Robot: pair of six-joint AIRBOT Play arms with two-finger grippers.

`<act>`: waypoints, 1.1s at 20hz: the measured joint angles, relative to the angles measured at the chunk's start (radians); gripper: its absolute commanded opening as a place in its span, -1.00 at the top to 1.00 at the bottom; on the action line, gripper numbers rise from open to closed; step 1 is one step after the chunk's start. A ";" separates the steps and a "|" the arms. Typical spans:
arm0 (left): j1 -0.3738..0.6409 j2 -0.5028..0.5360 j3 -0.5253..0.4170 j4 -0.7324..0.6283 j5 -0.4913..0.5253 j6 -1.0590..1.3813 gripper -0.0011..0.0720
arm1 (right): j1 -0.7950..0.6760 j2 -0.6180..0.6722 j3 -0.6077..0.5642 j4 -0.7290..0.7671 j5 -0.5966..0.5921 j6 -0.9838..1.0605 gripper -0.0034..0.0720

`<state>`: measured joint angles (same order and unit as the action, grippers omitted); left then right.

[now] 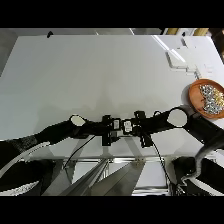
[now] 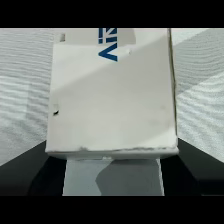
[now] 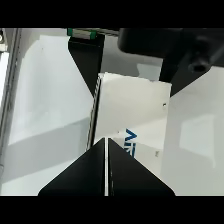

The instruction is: Fold the box and place the chain.

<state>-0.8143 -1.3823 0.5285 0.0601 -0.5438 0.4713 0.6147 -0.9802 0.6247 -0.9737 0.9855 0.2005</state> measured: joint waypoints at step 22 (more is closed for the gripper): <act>0.000 0.000 0.000 -0.002 -0.003 -0.003 0.22 | 0.000 0.011 -0.032 -0.073 -0.021 0.033 0.86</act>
